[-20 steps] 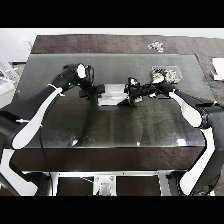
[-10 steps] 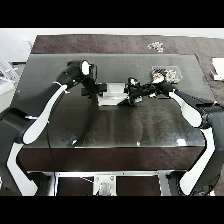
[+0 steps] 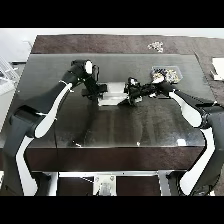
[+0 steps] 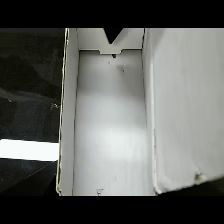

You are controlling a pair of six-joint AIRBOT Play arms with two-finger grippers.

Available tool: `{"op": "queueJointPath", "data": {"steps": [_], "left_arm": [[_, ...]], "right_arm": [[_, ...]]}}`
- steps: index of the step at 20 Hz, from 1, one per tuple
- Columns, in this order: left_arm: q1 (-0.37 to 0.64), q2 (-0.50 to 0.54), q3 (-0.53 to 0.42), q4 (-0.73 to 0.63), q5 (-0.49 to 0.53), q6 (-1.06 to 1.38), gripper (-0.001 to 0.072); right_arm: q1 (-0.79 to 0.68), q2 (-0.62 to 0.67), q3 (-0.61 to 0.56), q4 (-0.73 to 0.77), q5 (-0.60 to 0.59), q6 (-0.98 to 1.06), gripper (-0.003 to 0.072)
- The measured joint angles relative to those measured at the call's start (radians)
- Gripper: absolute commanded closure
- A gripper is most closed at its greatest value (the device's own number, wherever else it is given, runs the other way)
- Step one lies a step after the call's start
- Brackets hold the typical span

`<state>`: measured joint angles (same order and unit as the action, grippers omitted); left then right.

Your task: Fold the box and place the chain.

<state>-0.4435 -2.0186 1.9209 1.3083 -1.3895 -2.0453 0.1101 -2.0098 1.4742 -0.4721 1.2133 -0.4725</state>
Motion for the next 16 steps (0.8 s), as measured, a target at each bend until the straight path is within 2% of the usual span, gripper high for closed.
{"op": "queueJointPath", "data": {"steps": [1, 12, 13, 14, 15, 16], "left_arm": [[0.0, -0.005, 0.011, 0.0, -0.002, -0.002, 0.0677], [0.0, -0.043, 0.063, 0.008, -0.052, 0.0, 0.0682], [0.0, -0.044, 0.065, 0.007, -0.053, 0.003, 0.0501], [0.001, -0.047, 0.069, -0.001, -0.053, 0.009, 0.0228], [0.001, -0.051, 0.075, -0.001, -0.056, 0.013, 0.0174], [0.003, -0.045, 0.086, -0.012, -0.062, 0.018, 0.0174]], "right_arm": [[0.0, 0.0, 0.0, 0.0, 0.0, 0.0, 0.0211], [0.0, 0.0, 0.0, 0.002, 0.002, 0.0, 0.0211], [0.0, 0.0, 0.0, 0.002, 0.002, 0.0, 0.0211], [0.002, 0.0, 0.0, -0.006, -0.006, -0.002, 0.0211], [0.002, 0.0, 0.0, -0.005, -0.006, -0.001, 0.021], [0.002, 0.0, 0.0, -0.004, -0.005, -0.001, 0.0211]]}}
